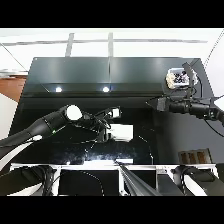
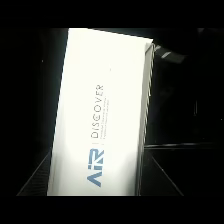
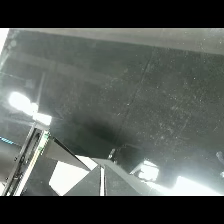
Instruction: Fold the box and place the chain.
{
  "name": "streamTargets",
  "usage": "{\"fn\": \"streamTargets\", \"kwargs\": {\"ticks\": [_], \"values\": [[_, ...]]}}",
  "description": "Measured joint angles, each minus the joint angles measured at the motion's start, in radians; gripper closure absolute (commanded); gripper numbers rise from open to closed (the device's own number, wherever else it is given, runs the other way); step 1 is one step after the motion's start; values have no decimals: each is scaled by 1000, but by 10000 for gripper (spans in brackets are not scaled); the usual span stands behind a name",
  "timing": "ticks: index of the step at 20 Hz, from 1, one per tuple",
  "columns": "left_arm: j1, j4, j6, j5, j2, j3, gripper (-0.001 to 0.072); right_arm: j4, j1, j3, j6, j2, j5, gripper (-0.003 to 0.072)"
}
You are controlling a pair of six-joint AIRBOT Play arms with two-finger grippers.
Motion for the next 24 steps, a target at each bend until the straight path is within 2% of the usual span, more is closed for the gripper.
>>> {"fn": "streamTargets", "kwargs": {"ticks": [6,10,12,14,18,21,24], "values": [[-40,1,-17,49,-37,0,4,0,0,0,0,0,5,654],[-59,24,-63,90,-52,0,244,0,0,0,0,0,8,654],[-53,67,-115,94,-53,1,286,0,0,0,0,0,8,654],[-23,120,-189,74,-44,1,286,0,0,0,0,0,8,654],[134,242,-318,8,10,-1,289,0,0,0,0,0,8,654],[341,292,-394,-11,61,13,284,0,0,0,0,0,4,654],[583,339,-483,1,58,75,283,0,0,0,0,0,-2,654]]}}
